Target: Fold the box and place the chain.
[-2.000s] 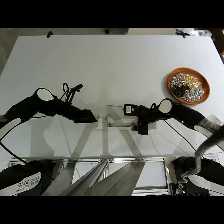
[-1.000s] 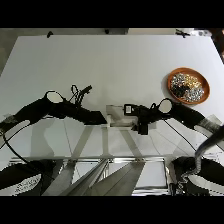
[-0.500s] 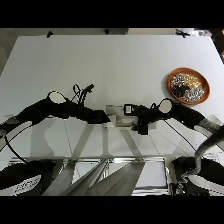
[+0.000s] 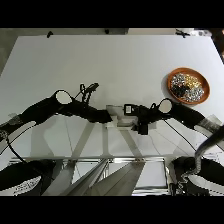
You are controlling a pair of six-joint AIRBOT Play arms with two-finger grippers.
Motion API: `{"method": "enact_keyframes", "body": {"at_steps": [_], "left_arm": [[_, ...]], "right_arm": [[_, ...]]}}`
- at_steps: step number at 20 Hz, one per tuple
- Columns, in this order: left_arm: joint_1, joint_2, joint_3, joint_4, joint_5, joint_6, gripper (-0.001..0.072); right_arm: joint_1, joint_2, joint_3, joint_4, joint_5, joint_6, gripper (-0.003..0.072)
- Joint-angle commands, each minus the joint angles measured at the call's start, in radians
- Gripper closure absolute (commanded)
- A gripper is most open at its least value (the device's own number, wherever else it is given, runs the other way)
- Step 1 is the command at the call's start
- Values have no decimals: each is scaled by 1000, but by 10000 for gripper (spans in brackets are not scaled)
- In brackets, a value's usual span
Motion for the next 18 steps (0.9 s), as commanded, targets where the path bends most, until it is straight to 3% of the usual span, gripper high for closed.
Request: {"method": "enact_keyframes", "body": {"at_steps": [1, 4, 9, 18], "left_arm": [[-34, 0, 20, 22, 30, -37, 249], [-54, 0, 20, 52, 40, -82, 249], [-82, 0, 50, 251, 36, -247, 250], [-173, -6, 129, 399, 37, -394, 250]], "right_arm": [[0, 1, 0, 0, 0, 0, 277], [0, 1, 0, 0, 0, 0, 277], [0, 1, 0, 0, 0, 0, 277], [0, 1, 0, 0, 0, 0, 277]]}}
